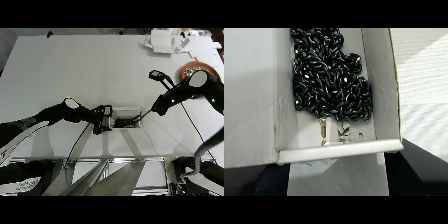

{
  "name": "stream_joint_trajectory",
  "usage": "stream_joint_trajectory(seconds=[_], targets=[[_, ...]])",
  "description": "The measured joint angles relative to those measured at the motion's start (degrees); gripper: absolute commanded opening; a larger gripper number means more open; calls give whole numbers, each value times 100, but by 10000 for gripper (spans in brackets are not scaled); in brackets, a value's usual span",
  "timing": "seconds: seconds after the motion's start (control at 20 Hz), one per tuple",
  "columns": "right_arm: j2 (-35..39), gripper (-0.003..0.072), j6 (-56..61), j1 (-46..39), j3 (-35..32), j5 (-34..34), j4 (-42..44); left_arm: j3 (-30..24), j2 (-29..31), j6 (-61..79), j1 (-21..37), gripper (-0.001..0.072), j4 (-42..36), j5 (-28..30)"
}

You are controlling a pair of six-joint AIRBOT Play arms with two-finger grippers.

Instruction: Fold the box and place the chain.

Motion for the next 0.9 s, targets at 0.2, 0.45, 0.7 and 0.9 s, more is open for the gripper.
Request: stream_joint_trajectory(seconds=[0.2, 0.45, 0.7, 0.9], targets=[[-179, 316, -1961, -13, -343, 225, 415, 0, 0, 0, 0, 205, 2, -4], [-236, 317, -4275, -44, -1080, -553, 767, 0, 0, 0, 0, 205, 2, -4], [-256, 318, -5506, -44, -1475, -1458, 1650, 0, 0, 0, 0, 205, 2, -4], [-258, 317, -5801, 33, -1615, -1707, 2020, 0, 0, 4, -2, 205, 4, -9]])
